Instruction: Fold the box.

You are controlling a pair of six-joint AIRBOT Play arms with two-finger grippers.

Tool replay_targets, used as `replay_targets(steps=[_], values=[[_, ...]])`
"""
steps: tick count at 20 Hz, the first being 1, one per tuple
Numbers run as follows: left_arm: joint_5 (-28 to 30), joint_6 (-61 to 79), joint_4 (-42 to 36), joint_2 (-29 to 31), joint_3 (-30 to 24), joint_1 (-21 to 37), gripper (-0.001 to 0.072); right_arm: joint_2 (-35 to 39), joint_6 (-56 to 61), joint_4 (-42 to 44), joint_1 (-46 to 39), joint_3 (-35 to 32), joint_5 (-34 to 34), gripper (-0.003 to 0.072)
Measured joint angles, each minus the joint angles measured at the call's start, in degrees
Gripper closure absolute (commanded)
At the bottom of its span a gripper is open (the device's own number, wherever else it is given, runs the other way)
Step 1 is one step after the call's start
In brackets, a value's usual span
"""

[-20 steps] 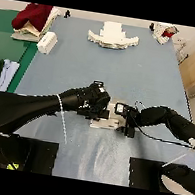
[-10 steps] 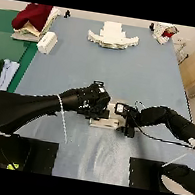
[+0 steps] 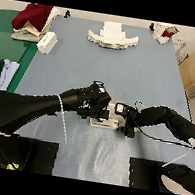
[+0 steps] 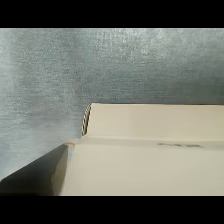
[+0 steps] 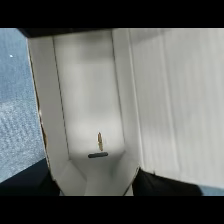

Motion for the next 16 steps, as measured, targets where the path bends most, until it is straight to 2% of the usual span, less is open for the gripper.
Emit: replay_targets(steps=[5, 7, 12, 16], values=[[-5.20, 4.00, -0.24, 3.82, 3.43, 0.00, 0.0228, 0.00, 0.00, -0.02, 0.00, 0.00, 0.00, 0.0119], [-8.79, 6.62, -0.04, 7.41, 4.70, 0.00, 0.0685, 0.00, 0.00, -0.02, 0.00, 0.00, 0.00, 0.0119], [-15.17, 16.20, 0.39, 14.58, 5.75, -0.42, 0.0695, 0.00, 0.00, -0.02, 0.00, 0.00, 0.00, 0.0119], [-13.16, 25.66, 0.85, 16.06, 5.16, -0.61, 0.0696, 0.00, 0.00, -0.02, 0.00, 0.00, -0.02, 0.0119]])
